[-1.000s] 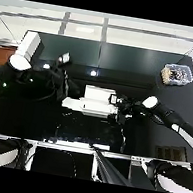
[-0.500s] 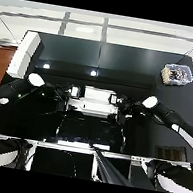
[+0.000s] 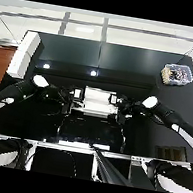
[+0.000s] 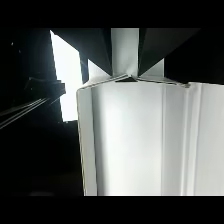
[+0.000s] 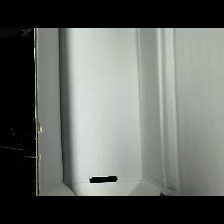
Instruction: Fold the box and place the chain.
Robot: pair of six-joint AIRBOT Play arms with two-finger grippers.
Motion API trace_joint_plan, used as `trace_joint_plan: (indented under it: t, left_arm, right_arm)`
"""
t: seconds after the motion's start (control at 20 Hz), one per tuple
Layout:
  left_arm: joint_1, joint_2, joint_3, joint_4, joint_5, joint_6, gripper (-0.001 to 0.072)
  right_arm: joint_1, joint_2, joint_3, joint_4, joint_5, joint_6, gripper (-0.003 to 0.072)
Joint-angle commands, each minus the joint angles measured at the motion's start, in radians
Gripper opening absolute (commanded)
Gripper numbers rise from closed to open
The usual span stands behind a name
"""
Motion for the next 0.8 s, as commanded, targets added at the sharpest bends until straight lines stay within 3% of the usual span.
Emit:
trace_joint_plan:
  t: [0.0, 0.4, 0.75]
  left_arm:
    - [-0.001, -0.005, 0.000, -0.069, -0.010, 0.003, 0.0198]
    - [-0.013, -0.058, 0.002, -0.186, -0.006, -0.017, 0.0199]
    - [-0.045, -0.062, 0.008, -0.159, 0.023, -0.031, 0.0199]
  right_arm:
    - [0.001, 0.000, 0.000, 0.000, 0.000, 0.000, 0.0196]
    - [0.001, 0.000, 0.000, 0.000, 0.000, 0.000, 0.0196]
    - [0.001, 0.000, 0.000, 0.000, 0.000, 0.000, 0.0196]
